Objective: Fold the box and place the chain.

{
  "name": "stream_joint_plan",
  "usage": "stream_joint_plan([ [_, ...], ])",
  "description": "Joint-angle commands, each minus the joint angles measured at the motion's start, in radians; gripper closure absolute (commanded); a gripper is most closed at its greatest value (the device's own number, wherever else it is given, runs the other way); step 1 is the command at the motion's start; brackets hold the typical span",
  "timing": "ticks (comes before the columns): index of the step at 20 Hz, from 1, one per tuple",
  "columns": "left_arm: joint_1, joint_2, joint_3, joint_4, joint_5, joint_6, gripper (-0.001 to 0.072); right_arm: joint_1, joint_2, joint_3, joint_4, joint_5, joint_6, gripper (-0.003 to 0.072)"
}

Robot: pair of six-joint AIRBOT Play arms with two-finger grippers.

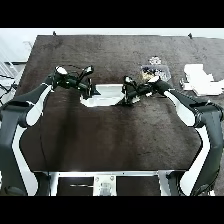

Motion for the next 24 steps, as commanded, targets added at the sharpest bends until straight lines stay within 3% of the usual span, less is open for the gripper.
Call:
stream_joint_plan([
  [1, 0.000, 0.000, 0.000, 0.000, 0.001, 0.000, 0.0691, 0.002, -0.001, 0.000, -0.008, 0.004, 0.000, 0.0205],
  [24, 0.000, 0.000, 0.000, -0.016, -0.003, -0.009, 0.0691, 0.003, -0.001, -0.001, -0.005, -0.003, 0.000, 0.0205],
])
